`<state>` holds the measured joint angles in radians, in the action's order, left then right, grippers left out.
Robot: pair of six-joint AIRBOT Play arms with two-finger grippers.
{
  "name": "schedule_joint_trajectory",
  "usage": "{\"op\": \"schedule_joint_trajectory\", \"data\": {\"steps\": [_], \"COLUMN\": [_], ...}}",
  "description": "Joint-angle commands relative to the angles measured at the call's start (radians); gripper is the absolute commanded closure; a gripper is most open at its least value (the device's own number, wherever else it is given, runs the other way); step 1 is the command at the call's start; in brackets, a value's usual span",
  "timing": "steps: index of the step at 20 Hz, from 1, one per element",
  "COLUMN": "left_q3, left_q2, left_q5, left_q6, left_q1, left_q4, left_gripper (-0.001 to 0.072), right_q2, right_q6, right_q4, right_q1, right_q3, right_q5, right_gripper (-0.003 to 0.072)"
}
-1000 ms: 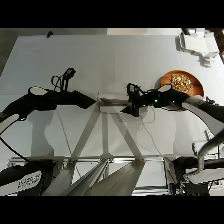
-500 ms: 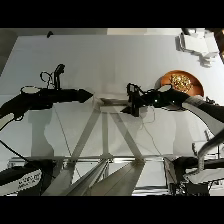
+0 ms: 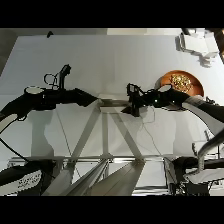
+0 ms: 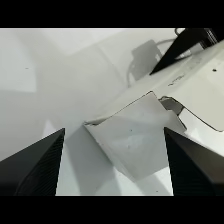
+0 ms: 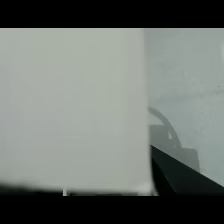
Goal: Fold the box and place the chain.
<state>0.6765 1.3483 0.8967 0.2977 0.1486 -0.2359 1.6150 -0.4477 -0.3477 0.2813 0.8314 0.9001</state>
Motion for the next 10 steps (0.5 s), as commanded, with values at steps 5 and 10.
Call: {"op": "schedule_joint_trajectory", "data": {"steps": [5,10], "left_q3": [-0.001,-0.001], "left_q2": [0.022,0.024], "left_q5": [-0.031,-0.059], "left_q6": [-0.02,-0.021], "left_q1": [0.047,0.061], "left_q4": [0.026,0.026], "left_gripper": [0.0012,0.0012], "right_q2": [0.0,0.0], "right_q6": [0.001,0.001], "right_q4": [0.004,0.005], "right_q1": [0.0,0.0], "right_q3": [0.001,0.001], "right_q5": [0.002,0.002], "right_gripper": [0.0351,0.0351]}}
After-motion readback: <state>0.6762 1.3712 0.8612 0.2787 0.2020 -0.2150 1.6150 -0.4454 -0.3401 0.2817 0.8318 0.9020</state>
